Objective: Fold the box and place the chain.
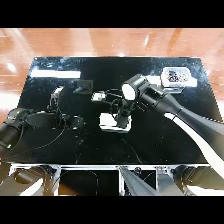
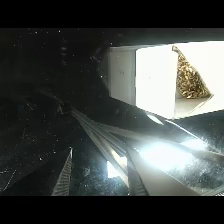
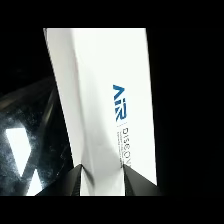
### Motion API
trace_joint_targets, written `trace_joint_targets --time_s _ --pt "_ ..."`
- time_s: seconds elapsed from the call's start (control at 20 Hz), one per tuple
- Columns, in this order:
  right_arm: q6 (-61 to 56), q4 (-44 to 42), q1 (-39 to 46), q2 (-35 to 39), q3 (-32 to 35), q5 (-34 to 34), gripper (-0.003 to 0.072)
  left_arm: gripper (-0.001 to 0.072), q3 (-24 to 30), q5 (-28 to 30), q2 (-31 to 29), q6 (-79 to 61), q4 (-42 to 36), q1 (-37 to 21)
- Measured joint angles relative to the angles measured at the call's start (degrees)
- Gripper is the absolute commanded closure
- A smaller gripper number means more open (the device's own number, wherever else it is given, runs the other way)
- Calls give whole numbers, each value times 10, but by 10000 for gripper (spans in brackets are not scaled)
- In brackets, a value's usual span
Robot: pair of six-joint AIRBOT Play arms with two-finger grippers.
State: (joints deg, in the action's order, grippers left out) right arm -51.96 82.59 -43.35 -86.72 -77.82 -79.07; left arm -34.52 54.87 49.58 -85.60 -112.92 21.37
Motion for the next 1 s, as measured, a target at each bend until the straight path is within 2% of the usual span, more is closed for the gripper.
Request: trace_joint_targets --time_s 0.9,0.95,1.0 --pt "-3 24 -4 5 9 17 378 266 0 -4 4 -1 0 0" --pt "-3 24 -4 5 8 17 449 266 0 -4 5 -1 0 0" --pt "-3 23 -4 5 8 17 585 266 0 -4 6 -1 0 0"
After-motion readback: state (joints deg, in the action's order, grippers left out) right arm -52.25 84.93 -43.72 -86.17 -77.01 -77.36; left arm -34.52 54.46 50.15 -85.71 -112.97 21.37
